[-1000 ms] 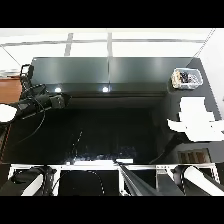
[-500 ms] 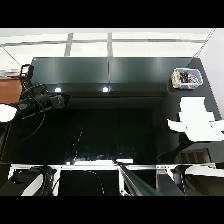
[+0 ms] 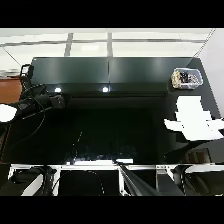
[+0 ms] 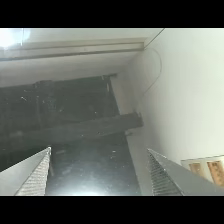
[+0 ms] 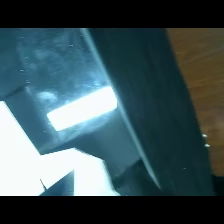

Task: Fold the box and place the chain.

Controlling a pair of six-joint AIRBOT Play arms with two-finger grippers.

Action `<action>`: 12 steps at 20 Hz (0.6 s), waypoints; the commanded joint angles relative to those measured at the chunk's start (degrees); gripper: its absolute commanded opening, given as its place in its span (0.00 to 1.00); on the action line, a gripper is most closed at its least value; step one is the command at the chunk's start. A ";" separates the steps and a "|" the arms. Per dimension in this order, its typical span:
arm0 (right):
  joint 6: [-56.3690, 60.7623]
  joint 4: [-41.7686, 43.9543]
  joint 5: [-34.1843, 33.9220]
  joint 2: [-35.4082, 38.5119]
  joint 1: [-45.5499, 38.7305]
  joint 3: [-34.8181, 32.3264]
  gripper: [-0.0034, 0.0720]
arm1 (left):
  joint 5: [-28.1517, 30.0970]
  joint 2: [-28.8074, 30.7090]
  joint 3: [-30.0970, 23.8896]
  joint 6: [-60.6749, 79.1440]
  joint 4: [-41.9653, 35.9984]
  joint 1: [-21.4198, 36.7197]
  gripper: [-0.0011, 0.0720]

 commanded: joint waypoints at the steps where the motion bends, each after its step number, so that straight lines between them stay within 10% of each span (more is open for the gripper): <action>1: -2.32 3.37 3.45 -0.44 -0.24 0.37 0.29 | -0.74 -0.02 0.04 0.02 -0.07 -0.04 0.96; 4: -3.65 6.80 6.01 0.52 0.09 0.22 0.07 | -1.42 -0.04 0.04 0.02 -0.07 -0.04 0.96; 12: -5.66 15.69 3.37 13.03 8.37 -13.22 0.07 | -1.38 -0.02 0.04 0.07 -0.28 -0.04 0.96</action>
